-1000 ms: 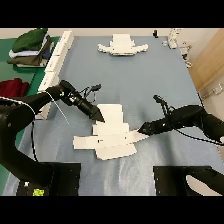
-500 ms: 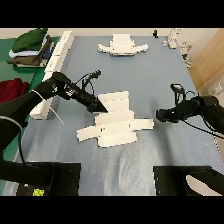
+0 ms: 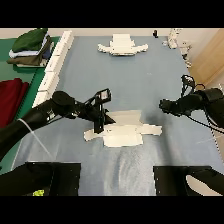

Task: Fold the box.

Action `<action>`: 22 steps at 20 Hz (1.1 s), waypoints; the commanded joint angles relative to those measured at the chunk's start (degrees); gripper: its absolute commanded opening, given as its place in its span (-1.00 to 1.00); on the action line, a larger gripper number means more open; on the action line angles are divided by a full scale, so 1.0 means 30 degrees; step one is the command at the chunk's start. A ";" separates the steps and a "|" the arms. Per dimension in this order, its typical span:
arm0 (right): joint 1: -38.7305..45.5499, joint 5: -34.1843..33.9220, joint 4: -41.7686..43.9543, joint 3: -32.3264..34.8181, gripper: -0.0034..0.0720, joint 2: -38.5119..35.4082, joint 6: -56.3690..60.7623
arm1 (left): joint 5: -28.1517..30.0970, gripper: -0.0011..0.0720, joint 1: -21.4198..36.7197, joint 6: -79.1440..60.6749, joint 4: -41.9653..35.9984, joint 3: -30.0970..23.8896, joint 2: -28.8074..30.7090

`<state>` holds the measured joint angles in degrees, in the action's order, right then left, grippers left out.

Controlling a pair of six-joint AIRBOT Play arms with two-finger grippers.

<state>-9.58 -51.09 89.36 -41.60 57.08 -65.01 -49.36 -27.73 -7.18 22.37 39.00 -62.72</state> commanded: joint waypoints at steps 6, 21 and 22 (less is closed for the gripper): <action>-0.0015 0.0022 0.0889 -0.0073 -0.17 0.0015 0.0357 | 0.3432 -0.93 -0.1639 -0.1807 -0.1035 -0.2135 0.0182; -0.0015 0.0029 0.1166 -0.0073 -0.17 0.0015 0.0357 | -0.1858 -0.93 0.1625 -0.1741 -0.0991 0.0474 -0.2703; -0.0015 0.0022 0.1173 -0.0073 -0.17 0.0015 0.0357 | -0.2361 -0.93 0.1625 -0.1741 -0.0998 0.0692 -0.3191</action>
